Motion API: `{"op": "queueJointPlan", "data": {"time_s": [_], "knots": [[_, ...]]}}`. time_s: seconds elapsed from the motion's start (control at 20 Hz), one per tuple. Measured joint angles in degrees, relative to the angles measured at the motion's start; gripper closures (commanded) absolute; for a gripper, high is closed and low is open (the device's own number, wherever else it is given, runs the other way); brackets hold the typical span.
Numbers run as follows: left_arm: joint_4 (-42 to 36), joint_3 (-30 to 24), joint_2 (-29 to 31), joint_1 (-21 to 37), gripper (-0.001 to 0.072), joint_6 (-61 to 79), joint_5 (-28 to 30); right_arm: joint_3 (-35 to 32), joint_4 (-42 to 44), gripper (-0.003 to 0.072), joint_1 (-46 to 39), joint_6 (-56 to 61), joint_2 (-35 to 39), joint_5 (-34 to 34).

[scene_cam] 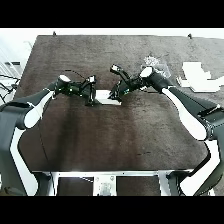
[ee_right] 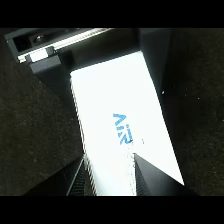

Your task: Fold the box and place the chain.

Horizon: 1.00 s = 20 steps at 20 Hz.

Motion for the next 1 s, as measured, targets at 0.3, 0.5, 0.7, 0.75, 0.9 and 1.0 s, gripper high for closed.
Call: {"op": "queueJointPlan", "data": {"time_s": [0.3, 0.5, 0.7, 0.75, 0.9, 1.0], "knots": [[-0.1, 0.0, 0.0, -0.1, 0.0357, -0.2, -0.2, -0.4, 6.0, 0.0669, -1.3, -3.4, -0.1, -0.5], [-0.2, 0.0, 0.0, -0.1, 0.0357, -0.4, -0.1, -0.9, 8.6, 0.0673, -1.3, -4.0, -1.0, 0.0], [-0.1, 0.0, 0.0, -0.1, 0.0357, -0.2, 0.0, -1.2, 8.7, 0.0675, -1.3, -3.0, -2.0, -0.4], [-0.1, 0.0, 0.0, -0.1, 0.0357, -0.2, 0.1, -1.3, 8.5, 0.0675, -1.3, -2.9, -2.1, -0.4], [-0.1, 0.0, 0.0, -0.1, 0.0357, -0.2, 0.1, -1.6, 8.0, 0.0675, -1.3, -2.5, -1.3, -0.9], [-0.2, 0.0, 0.0, -0.1, 0.0357, -0.3, 0.1, -1.7, 7.0, 0.0676, -1.2, -2.4, 1.3, -0.9]]}}
